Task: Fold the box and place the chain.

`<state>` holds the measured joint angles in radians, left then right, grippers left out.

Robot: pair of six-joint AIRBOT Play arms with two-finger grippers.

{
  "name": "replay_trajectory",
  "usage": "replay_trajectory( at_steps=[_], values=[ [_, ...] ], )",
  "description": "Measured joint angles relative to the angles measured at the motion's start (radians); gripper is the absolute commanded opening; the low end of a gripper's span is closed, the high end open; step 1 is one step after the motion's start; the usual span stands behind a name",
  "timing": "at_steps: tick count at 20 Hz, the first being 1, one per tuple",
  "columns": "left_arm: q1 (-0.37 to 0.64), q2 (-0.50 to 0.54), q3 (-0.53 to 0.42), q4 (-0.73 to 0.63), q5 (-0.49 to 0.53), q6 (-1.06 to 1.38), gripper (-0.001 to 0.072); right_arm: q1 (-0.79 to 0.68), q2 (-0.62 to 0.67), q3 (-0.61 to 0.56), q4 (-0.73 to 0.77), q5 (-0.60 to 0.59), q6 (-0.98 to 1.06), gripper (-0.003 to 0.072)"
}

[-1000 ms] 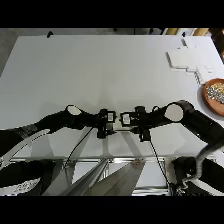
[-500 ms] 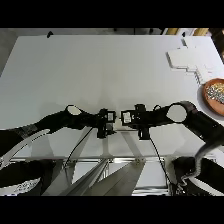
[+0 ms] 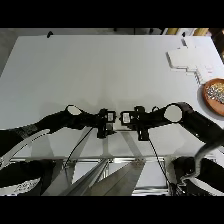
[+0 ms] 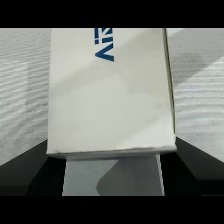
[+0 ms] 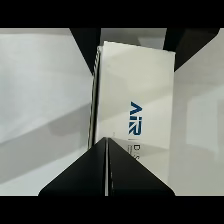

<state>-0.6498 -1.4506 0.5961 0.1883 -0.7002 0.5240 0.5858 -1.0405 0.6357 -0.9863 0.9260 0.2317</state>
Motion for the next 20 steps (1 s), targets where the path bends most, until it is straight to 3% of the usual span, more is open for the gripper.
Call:
replay_trajectory(
  at_steps=[20],
  values=[
    [-0.001, 0.0, -0.001, 0.0, -0.001, 0.0, 0.0275, 0.0, -0.02, -0.058, 0.0, -0.024, 0.0, 0.0018]
  ],
)
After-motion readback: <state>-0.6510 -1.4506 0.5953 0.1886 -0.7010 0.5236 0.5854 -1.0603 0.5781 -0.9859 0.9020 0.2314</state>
